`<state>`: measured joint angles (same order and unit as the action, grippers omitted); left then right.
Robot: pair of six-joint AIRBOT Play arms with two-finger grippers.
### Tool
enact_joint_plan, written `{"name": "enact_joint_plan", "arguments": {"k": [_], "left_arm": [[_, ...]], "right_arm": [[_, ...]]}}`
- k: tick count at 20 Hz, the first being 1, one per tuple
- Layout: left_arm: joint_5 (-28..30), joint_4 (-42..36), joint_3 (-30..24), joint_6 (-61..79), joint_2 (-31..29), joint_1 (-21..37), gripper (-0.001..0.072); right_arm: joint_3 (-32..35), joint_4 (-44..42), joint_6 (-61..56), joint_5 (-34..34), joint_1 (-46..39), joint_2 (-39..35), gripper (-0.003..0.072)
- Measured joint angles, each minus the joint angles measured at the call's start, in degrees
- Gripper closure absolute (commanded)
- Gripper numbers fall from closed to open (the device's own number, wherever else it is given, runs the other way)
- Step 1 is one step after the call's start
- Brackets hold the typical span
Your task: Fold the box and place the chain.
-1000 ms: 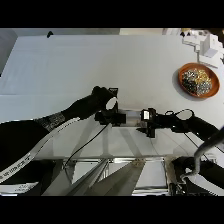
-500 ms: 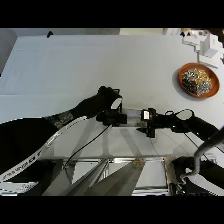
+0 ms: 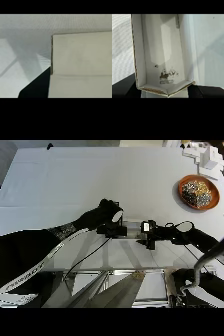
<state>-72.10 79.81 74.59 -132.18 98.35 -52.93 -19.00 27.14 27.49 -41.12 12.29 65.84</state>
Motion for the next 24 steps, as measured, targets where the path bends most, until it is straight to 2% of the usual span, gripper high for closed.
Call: {"name": "enact_joint_plan", "arguments": {"k": [2, 3, 11, 18, 19, 20, 22, 24], "left_arm": [[0.5, -0.3, 0.0, 0.1, 0.0, 0.0, 0.0347], [0.7, -0.4, 0.0, 0.2, -0.1, 0.0, 0.0281], [-2.4, -0.6, 0.0, 4.2, -4.3, 1.5, 0.0276], [-8.4, -0.9, 0.0, 18.2, -14.4, 4.7, 0.0272], [-9.3, -0.9, -0.2, 21.4, -16.3, 5.1, 0.0177], [-10.1, -1.3, -0.5, 26.0, -18.4, 5.6, 0.0020], [-10.8, -2.3, -2.9, 37.7, -22.8, 6.5, 0.0014], [-8.5, -3.5, -8.3, 51.0, -27.4, 7.8, 0.0013]], "right_arm": [[0.0, 0.0, 0.0, 0.0, 0.0, 0.0, 0.0350], [0.0, 0.0, 0.0, 0.0, 0.0, 0.0, 0.0350], [0.0, 0.0, 0.0, 0.0, 0.0, 0.0, 0.0350], [0.0, 0.0, 0.0, 0.0, 0.0, 0.0, 0.0350], [0.0, 0.0, 0.0, 0.0, 0.0, 0.0, 0.0350], [0.0, 0.0, 0.0, 0.0, 0.0, 0.0, 0.0350], [0.0, 0.0, 0.0, 0.0, 0.0, 0.0, 0.0350], [0.0, 0.0, 0.0, 0.0, 0.0, 0.0, 0.0350]]}}
